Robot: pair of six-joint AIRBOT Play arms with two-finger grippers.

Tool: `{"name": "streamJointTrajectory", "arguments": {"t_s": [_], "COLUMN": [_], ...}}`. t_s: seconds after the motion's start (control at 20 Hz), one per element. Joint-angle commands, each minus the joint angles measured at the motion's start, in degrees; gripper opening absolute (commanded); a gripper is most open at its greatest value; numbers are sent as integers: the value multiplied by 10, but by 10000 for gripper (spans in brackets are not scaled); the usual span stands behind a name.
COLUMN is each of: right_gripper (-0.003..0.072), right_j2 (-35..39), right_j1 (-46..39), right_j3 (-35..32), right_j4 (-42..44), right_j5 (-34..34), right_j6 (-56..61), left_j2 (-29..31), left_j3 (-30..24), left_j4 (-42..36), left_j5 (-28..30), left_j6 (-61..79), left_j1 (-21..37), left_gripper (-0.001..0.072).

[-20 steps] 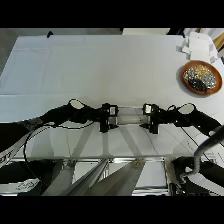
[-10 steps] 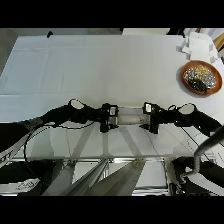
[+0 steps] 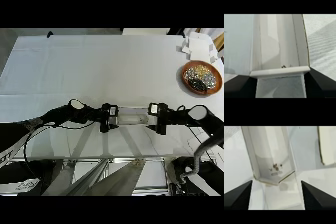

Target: Fold the box and place the chain.

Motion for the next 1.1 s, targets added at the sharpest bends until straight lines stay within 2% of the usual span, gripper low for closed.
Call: {"name": "streamJointTrajectory", "arguments": {"t_s": [0.0, 0.05, 0.1, 0.15, 0.25, 0.35, 0.6, 0.7, 0.8, 1.05], "right_gripper": [528, 434, 256, 15, 17, 17, 17, 16, 17, 17], "right_j2": [89, 112, 128, 136, 131, 115, 13, -24, -52, -86], "right_j1": [-21, -20, -20, -20, -12, 10, 108, 107, 93, 79], "right_j3": [1, 1, 1, 1, 0, 0, 0, 1, 1, 1], "right_j4": [-32, -20, 15, 59, 145, 191, 218, 255, 264, 251], "right_j5": [74, 91, 112, 130, 109, 36, -165, -233, -251, -202], "right_j6": [33, 33, 32, 31, 25, 25, 26, 30, 31, 32], "left_j2": [0, 0, 0, 0, 0, 0, 0, 0, 0, 0], "left_j3": [0, 0, 0, 1, 0, 0, 0, 0, 0, 0], "left_j4": [0, 0, 0, 0, 0, 0, 0, 0, 0, 0], "left_j5": [0, 0, 0, 0, 0, 0, 0, 0, 0, 0], "left_j6": [0, 0, 0, 0, 0, 0, 0, 0, 0, 0], "left_j1": [0, 0, 0, 0, 0, 0, 0, 0, 0, 0], "left_gripper": [73, 73, 73, 73, 73, 73, 73, 73, 73, 73]}}
